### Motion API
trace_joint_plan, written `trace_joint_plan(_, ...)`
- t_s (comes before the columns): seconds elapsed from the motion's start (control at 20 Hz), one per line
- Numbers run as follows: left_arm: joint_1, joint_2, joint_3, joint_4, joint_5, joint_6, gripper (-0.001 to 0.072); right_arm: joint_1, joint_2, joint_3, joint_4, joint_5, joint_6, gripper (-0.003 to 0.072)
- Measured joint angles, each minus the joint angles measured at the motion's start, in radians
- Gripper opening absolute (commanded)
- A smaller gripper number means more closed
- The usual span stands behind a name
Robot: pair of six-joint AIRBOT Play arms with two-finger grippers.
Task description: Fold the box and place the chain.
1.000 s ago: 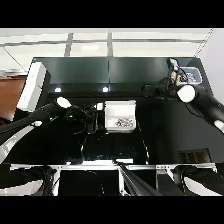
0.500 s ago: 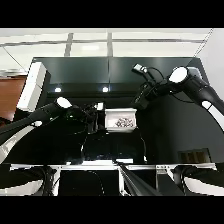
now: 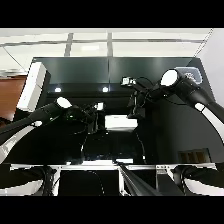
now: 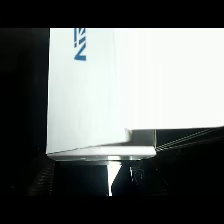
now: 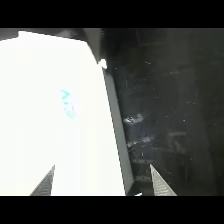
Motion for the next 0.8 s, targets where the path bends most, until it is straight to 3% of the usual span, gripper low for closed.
trace_joint_plan(0.45,0.0,0.0,0.0,0.0,0.0,0.0,0.0405,0.01,0.0,-0.001,-0.014,0.111,0.057,0.0697)
trace_joint_plan(0.8,0.0,0.0,0.0,0.0,0.0,0.0,0.0405,0.011,-0.001,-0.016,-0.016,0.099,0.087,0.0695)
